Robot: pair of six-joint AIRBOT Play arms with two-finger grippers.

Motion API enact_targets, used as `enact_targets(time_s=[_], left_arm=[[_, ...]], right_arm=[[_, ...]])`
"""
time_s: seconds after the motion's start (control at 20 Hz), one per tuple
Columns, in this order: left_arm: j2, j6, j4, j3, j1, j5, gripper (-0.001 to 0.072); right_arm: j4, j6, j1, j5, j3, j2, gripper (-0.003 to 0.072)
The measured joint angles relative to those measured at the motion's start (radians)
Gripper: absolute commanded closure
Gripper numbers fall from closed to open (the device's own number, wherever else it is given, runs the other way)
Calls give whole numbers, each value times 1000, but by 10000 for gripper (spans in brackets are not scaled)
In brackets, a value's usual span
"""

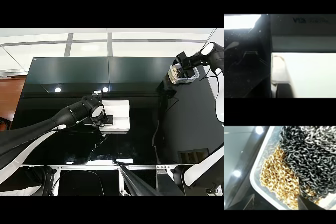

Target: Fold the box and place the chain.

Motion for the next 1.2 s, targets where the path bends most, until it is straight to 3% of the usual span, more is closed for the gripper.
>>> enact_targets(time_s=[0.65,1.2], left_arm=[[0,0,-1,0,0,0,682],[0,6,-1,0,0,0,682]], right_arm=[[53,-11,-16,-5,27,-52,116],[43,-61,-41,104,122,-59,116]])
